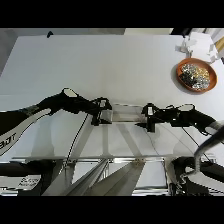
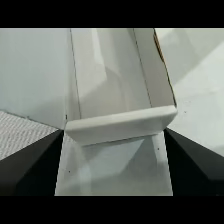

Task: Fold the box and place the chain.

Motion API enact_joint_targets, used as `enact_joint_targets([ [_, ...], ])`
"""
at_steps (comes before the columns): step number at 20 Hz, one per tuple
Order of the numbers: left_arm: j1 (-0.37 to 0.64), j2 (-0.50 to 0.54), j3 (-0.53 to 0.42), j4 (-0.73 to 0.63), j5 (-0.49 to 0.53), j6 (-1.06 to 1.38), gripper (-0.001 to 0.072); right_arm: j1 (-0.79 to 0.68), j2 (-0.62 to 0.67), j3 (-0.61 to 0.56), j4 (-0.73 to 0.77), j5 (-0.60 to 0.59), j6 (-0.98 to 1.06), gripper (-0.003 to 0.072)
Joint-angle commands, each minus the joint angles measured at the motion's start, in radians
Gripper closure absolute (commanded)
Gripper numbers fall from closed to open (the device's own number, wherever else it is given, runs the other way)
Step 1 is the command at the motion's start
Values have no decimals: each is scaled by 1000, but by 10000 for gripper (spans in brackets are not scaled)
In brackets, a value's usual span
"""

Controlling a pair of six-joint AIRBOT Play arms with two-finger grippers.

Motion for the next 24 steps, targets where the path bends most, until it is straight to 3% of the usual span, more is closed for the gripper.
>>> enact_joint_targets([
  [1, -15, 0, 1, -26, 14, -46, 9, 0, 0, 0, 0, 0, 0, 291],
  [15, -78, 0, 5, -34, 117, -128, 20, 0, 0, 0, 0, 0, 0, 291],
  [17, -83, 0, 5, -33, 119, -129, 94, 0, 0, 0, 0, 0, 0, 291],
  [19, -83, 0, 5, -34, 119, -129, 121, 0, 0, 0, 0, 0, 0, 291],
  [21, -83, 0, 5, -33, 118, -128, 500, 1, 0, 0, 0, 0, 0, 291],
  [22, -83, 0, 5, -33, 118, -129, 650, 0, 0, 0, 0, 0, 0, 291],
  [23, -83, 0, 5, -34, 118, -129, 699, 0, 0, 0, 0, 0, 0, 291],
  [24, -83, 0, 5, -35, 118, -128, 701, 0, 0, 0, 0, 0, 0, 291],
])
